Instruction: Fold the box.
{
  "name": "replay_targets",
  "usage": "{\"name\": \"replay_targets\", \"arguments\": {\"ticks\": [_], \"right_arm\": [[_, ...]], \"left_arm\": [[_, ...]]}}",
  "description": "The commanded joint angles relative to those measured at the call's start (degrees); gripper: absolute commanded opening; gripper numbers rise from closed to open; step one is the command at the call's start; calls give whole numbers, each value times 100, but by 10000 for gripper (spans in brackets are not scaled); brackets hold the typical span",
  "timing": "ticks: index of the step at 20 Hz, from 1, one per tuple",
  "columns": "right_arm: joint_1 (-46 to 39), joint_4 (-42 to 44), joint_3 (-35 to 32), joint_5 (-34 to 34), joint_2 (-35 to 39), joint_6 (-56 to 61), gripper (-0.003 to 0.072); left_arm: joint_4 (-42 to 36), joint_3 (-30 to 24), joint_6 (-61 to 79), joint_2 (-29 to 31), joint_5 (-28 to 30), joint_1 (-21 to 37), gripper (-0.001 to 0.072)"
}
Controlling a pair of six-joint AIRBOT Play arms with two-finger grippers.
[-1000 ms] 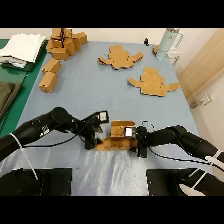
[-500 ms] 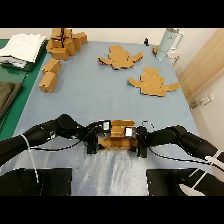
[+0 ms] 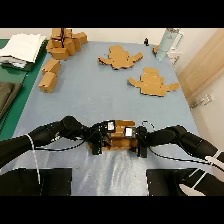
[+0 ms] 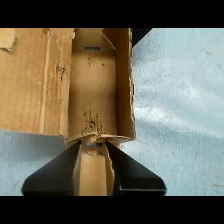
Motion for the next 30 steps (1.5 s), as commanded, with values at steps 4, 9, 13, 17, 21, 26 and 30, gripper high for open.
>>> {"name": "replay_targets", "arguments": {"ticks": [4,9,13,17,21,26,30], "right_arm": [[2,2,-2,2,2,0,502],[2,2,-2,0,2,0,502],[2,2,-2,0,2,0,502],[2,0,-2,0,2,0,502],[2,0,-2,2,2,0,502],[2,2,-2,2,2,0,502],[2,2,-2,0,2,0,502]], "left_arm": [[-184,4,-2,-4,184,-103,98],[-223,4,-2,-4,236,-177,99],[-238,4,24,-7,273,-245,388],[-238,4,24,-7,273,-245,470],[-236,4,13,-4,269,-245,514],[728,7,-1126,407,201,-229,15],[2839,4,-3882,1296,-673,-63,15]]}}
